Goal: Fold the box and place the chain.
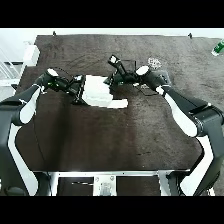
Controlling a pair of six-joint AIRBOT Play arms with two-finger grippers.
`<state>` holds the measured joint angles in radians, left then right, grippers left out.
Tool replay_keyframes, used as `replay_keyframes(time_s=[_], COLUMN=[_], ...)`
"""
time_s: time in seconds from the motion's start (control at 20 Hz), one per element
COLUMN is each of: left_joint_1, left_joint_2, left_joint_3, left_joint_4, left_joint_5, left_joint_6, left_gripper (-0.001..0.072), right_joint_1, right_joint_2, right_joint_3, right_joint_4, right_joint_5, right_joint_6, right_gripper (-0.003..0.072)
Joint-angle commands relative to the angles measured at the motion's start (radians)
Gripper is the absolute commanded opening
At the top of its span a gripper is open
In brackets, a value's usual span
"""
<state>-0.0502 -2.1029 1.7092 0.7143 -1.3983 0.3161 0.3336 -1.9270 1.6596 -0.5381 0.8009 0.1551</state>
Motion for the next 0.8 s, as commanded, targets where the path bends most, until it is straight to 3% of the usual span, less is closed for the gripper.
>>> replay_keyframes(time_s=[0.0, 0.1, 0.2, 0.35, 0.5, 0.75], left_joint_1=[0.0, 0.0, 0.0, 0.0, 0.0, 0.0], left_joint_2=[0.0, 0.0, 0.0, 0.0, 0.0, 0.0], left_joint_3=[0.0, 0.0, 0.0, 0.0, 0.0, 0.0], left_joint_4=[-0.003, -0.003, -0.003, -0.003, -0.003, -0.004], left_joint_5=[0.004, 0.004, 0.004, 0.005, 0.005, 0.01], left_joint_6=[-0.002, -0.002, -0.002, -0.002, -0.002, -0.002], left_gripper=[0.0556, 0.0555, 0.0556, 0.0556, 0.0556, 0.0556], right_joint_1=[-0.004, -0.013, -0.03, -0.058, -0.065, -0.045], right_joint_2=[0.083, 0.13, 0.17, 0.189, 0.18, 0.123], right_joint_3=[0.001, -0.01, -0.031, -0.066, -0.135, -0.182], right_joint_4=[-0.018, -0.1, -0.183, -0.259, -0.292, -0.301], right_joint_5=[0.074, 0.143, 0.217, 0.327, 0.287, 0.22], right_joint_6=[-0.001, 0.002, 0.033, 0.054, 0.046, -0.003], right_gripper=[0.0102, 0.0281, 0.0567, 0.0568, 0.0615, 0.0618])
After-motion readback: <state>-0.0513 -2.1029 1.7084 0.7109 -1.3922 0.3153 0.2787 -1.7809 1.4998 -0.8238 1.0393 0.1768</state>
